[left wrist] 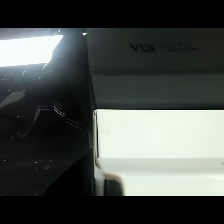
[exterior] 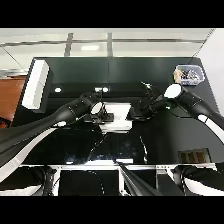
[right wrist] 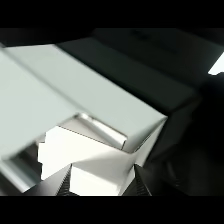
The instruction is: Fold the box and place the chain.
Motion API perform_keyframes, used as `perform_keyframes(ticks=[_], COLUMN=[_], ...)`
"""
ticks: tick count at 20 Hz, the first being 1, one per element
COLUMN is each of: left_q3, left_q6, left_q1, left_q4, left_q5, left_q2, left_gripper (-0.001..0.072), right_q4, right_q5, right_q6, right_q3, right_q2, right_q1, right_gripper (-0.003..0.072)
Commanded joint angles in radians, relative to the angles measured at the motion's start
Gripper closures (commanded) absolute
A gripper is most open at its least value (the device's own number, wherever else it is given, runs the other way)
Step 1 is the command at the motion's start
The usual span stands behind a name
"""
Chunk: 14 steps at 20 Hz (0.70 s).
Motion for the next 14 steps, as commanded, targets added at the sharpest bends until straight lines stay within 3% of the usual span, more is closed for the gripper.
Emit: perform_keyframes(ticks=[1, 3, 14], left_q3=[0.001, 0.001, 0.001], left_q6=[0.0, 0.0, 0.001], left_q1=[0.0, 0.0, 0.0], left_q4=[0.0, 0.0, 0.0], left_q5=[-0.001, -0.001, -0.001], left_q2=[0.001, 0.001, 0.001], left_gripper=[0.0684, 0.0684, 0.0684], right_q4=[-0.182, -0.197, -0.478], right_q5=[-0.073, -0.099, -0.111], right_q6=[0.229, 0.267, 0.542], right_q3=[0.044, 0.045, 0.069], right_q2=[0.0, 0.0, -0.051], right_q1=[0.098, 0.135, 0.251], right_gripper=[0.0257, 0.0324, 0.0325])
